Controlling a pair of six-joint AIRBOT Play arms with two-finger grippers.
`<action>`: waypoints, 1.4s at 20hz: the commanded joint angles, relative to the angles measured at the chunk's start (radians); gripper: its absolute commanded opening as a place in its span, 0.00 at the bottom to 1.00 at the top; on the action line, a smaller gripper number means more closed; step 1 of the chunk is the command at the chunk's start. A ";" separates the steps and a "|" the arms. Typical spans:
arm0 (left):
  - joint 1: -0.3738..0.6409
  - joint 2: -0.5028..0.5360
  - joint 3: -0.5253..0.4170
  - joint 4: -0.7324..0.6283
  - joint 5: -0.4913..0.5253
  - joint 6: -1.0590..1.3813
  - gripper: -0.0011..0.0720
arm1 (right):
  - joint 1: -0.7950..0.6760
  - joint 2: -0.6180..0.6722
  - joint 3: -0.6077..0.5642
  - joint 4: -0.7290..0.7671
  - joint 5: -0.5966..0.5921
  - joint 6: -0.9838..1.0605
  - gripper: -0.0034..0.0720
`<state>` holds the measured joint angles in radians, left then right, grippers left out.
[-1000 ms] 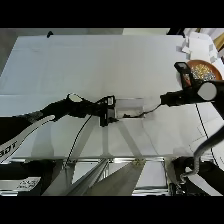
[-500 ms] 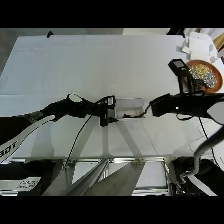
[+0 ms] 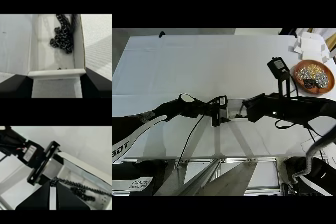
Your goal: Fold the box and place the chain.
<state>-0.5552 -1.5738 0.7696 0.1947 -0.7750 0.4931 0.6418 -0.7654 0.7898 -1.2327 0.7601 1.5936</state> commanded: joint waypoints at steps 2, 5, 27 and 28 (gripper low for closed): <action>0.000 0.000 0.001 0.000 0.000 0.000 0.36 | 0.042 -0.094 0.001 0.003 -0.045 0.007 0.07; 0.000 0.000 0.001 0.000 0.000 0.000 0.36 | 0.043 -0.194 -0.001 0.003 -0.039 0.008 0.07; 0.000 0.000 0.001 0.000 0.000 0.000 0.36 | -0.198 -0.206 -0.001 0.000 0.230 -0.095 0.29; 0.000 0.000 0.001 0.000 0.000 0.000 0.36 | -0.231 -0.189 -0.001 0.000 0.241 -0.112 0.29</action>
